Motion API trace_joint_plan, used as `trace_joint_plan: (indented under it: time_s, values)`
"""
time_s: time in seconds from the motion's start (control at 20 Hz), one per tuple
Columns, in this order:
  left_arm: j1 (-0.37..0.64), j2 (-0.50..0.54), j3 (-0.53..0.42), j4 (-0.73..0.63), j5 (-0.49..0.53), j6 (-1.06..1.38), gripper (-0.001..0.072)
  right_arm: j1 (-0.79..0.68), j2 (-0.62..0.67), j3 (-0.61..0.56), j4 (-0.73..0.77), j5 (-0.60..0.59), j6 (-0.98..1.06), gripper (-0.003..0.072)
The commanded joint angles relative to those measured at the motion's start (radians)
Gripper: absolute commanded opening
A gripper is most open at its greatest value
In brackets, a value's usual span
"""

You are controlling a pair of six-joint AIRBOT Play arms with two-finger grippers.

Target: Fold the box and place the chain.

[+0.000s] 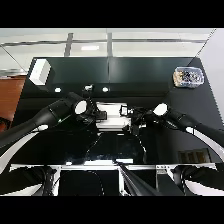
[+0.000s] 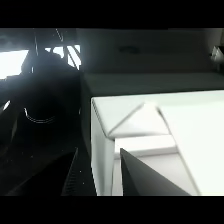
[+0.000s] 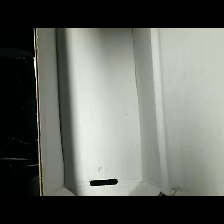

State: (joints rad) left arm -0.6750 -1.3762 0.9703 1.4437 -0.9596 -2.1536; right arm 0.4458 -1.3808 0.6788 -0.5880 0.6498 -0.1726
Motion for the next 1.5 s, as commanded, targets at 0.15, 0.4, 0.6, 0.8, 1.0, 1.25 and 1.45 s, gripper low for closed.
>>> trace_joint_plan:
  time_s: [0.15,0.4,0.6,0.8,1.0,1.25,1.45]
  values:
    - [-0.023,-0.043,0.048,0.047,-0.018,-0.001,0.0052,0.0,0.0,0.0,0.0,0.0,0.0,0.0128]
    - [-0.023,-0.044,0.052,0.039,-0.024,-0.001,0.0023,0.0,0.0,0.0,0.0,0.001,0.0,0.0128]
    - [-0.023,-0.044,0.052,0.037,-0.026,-0.001,0.0023,0.0,0.001,0.0,0.0,0.036,0.002,0.0244]
    - [-0.023,-0.044,0.052,0.037,-0.028,-0.001,0.0023,0.003,0.02,0.0,-0.016,0.072,0.065,0.0659]
    - [-0.023,-0.044,0.053,0.037,-0.035,-0.001,0.0022,0.0,0.106,0.0,-0.135,0.106,0.145,0.0658]
    - [-0.032,-0.044,0.053,0.095,-0.042,-0.085,0.0021,-0.032,0.181,0.0,-0.195,0.197,0.195,0.0657]
    - [-0.068,-0.044,0.053,0.171,-0.043,-0.145,0.0022,-0.032,0.18,0.0,-0.182,0.087,0.155,0.0656]
